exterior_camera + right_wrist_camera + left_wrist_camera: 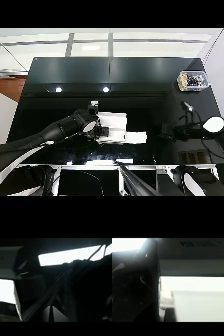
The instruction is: Fold the box and place the chain.
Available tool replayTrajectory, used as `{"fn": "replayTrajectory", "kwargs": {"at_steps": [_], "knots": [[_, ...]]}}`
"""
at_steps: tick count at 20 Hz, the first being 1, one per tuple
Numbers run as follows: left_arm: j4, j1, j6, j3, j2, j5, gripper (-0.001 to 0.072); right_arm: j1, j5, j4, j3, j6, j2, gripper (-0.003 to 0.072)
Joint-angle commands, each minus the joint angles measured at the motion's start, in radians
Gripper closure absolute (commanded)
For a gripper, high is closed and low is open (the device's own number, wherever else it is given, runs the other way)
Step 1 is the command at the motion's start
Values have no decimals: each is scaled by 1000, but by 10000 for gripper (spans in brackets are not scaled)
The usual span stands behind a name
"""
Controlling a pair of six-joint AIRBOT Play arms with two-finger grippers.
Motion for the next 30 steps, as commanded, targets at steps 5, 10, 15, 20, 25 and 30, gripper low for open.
{"fn": "replayTrajectory", "kwargs": {"at_steps": [5, 10, 15, 20, 25, 30], "knots": [[-1, 0, 0, 1, 0, 0, 682, 87, -165, 286, -143, -62, -73, 647], [-2, 0, 0, 1, 0, -3, 681, 240, -295, 394, -143, -68, -178, 647], [-1, 0, 0, 1, 0, -3, 681, 307, -328, 523, -137, -145, -200, 646], [-1, 0, 0, 1, 0, -3, 681, 315, -245, 522, -59, -192, -200, 164], [-1, 0, 0, 1, 0, -3, 681, 336, -193, 521, 18, -228, -200, 17], [-1, 0, 0, 1, 0, -3, 681, 441, -253, 525, 34, -188, -200, 11]]}}
